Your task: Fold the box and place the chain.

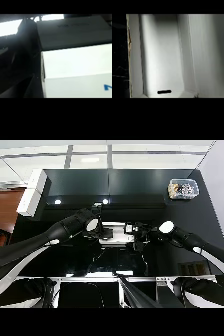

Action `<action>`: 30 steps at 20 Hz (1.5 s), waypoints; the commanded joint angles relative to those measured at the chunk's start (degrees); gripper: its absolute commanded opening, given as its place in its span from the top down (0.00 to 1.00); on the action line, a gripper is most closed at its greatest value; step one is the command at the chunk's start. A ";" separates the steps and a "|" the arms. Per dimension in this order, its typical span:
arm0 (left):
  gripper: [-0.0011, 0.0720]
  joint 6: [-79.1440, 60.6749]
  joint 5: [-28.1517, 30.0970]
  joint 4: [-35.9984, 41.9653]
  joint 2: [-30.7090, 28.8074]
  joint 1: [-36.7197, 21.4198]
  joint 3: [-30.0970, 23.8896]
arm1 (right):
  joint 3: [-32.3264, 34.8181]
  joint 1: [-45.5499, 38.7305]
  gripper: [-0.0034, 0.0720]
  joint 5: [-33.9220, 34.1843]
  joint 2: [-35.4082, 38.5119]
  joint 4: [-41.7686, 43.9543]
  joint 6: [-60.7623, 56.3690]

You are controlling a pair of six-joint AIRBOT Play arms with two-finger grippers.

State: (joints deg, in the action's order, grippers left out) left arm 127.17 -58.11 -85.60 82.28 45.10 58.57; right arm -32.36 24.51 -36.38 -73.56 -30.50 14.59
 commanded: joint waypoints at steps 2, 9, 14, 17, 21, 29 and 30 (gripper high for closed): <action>0.49 2.67 -0.72 -0.26 0.50 0.55 0.50 | 0.00 0.02 0.93 0.00 0.00 0.00 -0.02; 0.51 4.74 -0.87 -0.42 1.99 0.55 0.72 | 0.00 0.02 0.93 0.00 0.00 0.00 -0.02; 0.96 4.90 -0.68 -0.68 2.45 0.59 2.01 | -0.02 0.02 0.93 0.00 0.00 0.00 -0.02; 0.95 4.85 -0.85 -0.48 2.45 0.59 2.10 | -0.02 0.02 0.93 0.00 0.00 0.00 -0.02; 0.41 4.85 -0.87 -0.50 2.45 0.57 2.10 | 0.00 0.02 0.93 0.00 0.00 0.00 -0.02; 0.96 4.87 -0.85 -0.94 2.45 0.48 2.10 | 0.00 0.02 0.93 0.00 0.00 0.00 -0.02; 0.96 4.87 -0.96 -0.87 2.45 0.48 2.10 | -0.02 0.02 0.93 0.00 0.00 0.00 -0.02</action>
